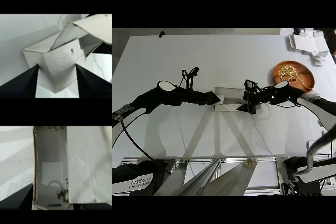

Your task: Fold the box and place the chain.

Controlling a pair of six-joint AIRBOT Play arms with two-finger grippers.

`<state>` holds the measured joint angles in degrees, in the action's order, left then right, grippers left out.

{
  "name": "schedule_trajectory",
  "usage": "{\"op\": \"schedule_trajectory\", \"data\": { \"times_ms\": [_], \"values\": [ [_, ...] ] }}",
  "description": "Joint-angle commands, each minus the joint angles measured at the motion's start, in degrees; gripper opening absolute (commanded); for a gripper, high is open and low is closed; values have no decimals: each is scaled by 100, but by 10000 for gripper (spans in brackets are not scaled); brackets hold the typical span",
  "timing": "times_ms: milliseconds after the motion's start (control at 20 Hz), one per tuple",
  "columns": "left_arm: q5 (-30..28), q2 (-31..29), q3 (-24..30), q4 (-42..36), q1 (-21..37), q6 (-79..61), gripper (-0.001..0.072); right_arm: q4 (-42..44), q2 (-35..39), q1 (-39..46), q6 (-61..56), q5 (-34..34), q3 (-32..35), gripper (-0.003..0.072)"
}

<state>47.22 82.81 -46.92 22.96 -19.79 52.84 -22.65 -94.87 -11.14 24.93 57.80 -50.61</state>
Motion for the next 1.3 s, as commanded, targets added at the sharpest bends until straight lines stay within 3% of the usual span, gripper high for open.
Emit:
{"op": "schedule_trajectory", "data": {
  "times_ms": [0,250,550,850,900,950,1050,1150,1250],
  "values": [
    [-205,42,2,-87,-105,-39,512,0,-2,2,-2,2,-4,398],
    [-826,52,2,898,-205,13,512,0,-2,2,-2,2,-4,398],
    [-1574,61,2,1174,-520,-11,512,0,-2,2,-2,2,-4,398],
    [-1576,4,-2,1099,-636,269,517,0,-2,2,-2,4,-4,398],
    [-1567,-42,-2,1099,-636,269,539,0,-2,2,-2,2,-4,398],
    [-1547,-85,-2,1097,-636,282,659,0,-2,2,-2,4,-4,398],
    [-1456,-133,-33,1147,-636,584,700,0,-2,2,-2,2,-4,398],
    [-1200,-120,-166,1478,-638,1139,699,0,-2,2,-2,4,-4,398],
    [-1110,-120,-352,2286,-671,2048,698,0,-2,2,-2,4,-4,398]
  ]
}}
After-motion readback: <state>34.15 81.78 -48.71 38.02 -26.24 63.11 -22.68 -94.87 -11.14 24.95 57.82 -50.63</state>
